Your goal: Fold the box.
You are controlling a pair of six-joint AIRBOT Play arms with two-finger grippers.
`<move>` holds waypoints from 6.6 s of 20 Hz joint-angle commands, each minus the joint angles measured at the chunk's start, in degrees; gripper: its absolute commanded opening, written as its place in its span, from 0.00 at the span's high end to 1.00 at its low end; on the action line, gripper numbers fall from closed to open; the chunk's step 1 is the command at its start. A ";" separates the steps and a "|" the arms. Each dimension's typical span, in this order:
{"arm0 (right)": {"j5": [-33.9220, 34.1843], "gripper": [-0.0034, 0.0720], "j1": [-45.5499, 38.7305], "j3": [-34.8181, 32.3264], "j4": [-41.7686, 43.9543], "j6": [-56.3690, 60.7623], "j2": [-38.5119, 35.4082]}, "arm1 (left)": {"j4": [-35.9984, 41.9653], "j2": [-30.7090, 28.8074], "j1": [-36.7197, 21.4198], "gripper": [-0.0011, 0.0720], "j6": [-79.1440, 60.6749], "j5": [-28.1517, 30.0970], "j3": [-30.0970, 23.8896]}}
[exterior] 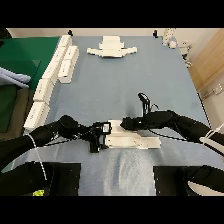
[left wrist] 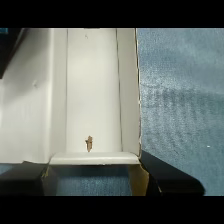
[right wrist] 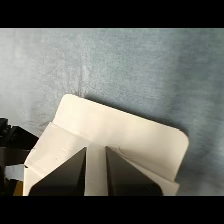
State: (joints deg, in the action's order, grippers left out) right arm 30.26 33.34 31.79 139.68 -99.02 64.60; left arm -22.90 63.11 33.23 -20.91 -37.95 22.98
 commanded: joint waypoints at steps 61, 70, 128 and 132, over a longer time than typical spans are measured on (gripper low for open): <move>7.72 0.00 4.61 -11.74 -17.33 -59.58 -17.42 | -0.07 0.04 0.00 0.34 -0.04 -0.07 0.04; 24.00 0.95 3.43 -5.55 -40.63 -6.97 -25.49 | -0.07 0.04 0.00 0.34 -0.04 -0.07 0.04; 27.10 0.51 -10.58 -4.68 -14.67 8.35 -14.64 | -0.07 0.04 0.00 0.34 -0.04 -0.07 0.04; 27.08 0.51 -3.41 0.42 -25.94 21.27 -14.14 | -0.07 0.04 0.00 0.34 -0.04 -0.07 0.04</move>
State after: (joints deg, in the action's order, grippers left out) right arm 58.65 24.84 29.21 123.33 -88.62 50.13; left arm -22.94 63.13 33.26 -20.95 -38.02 22.98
